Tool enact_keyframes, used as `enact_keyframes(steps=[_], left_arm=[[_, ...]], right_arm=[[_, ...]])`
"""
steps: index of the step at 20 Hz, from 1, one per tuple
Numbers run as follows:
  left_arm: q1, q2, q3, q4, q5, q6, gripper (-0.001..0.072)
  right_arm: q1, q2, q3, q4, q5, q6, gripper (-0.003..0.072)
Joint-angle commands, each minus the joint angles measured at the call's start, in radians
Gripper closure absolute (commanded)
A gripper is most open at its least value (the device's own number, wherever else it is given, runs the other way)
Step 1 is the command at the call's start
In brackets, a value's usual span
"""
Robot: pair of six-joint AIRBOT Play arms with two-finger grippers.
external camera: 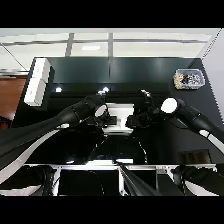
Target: Fold the box and place the chain.
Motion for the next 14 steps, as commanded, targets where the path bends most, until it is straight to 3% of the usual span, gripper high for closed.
enact_keyframes(steps=[1, 4, 8, 14], left_arm=[[0.0, 0.0, 0.0, 0.004, -0.002, 0.002, 0.0683], [0.0, 0.0, 0.0, 0.004, -0.002, 0.002, 0.0683], [0.0, 0.0, 0.0, 0.004, -0.003, 0.002, 0.0683], [0.0, 0.0, 0.0, 0.004, -0.002, 0.002, 0.0683]], right_arm=[[0.076, -0.033, 0.068, -0.213, 0.004, 0.209, 0.0221], [0.135, -0.105, 0.138, -0.355, 0.055, 0.323, 0.022], [0.179, -0.18, 0.202, -0.427, 0.137, 0.413, 0.0221], [0.222, -0.189, 0.212, -0.532, 0.172, 0.573, 0.0221]])
